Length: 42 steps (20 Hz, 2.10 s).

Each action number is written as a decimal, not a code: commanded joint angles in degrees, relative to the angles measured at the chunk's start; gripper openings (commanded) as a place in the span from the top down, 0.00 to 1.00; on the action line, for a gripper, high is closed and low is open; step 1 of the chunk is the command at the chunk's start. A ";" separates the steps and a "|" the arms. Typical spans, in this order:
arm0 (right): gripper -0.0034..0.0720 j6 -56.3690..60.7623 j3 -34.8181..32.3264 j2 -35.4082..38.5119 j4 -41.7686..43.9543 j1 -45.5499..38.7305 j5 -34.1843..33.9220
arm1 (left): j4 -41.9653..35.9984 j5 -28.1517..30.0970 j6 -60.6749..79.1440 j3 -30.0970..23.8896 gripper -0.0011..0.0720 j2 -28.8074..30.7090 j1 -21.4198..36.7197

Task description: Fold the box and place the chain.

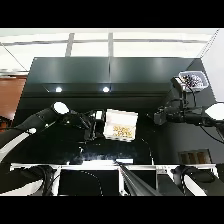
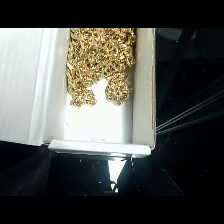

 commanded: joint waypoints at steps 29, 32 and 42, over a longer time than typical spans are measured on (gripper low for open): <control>0.22 10.84 2.12 -9.29 3.04 11.39 -15.82 | 0.24 0.15 -0.59 1.84 0.42 -1.64 -1.25; 0.22 -13.75 2.45 -9.11 2.89 12.94 -5.97 | 0.24 0.17 -0.59 1.84 0.42 -1.64 -1.25; 0.22 -32.44 3.80 -9.14 -12.33 18.45 1.90 | 0.24 0.15 -0.59 1.84 0.42 -1.64 -1.25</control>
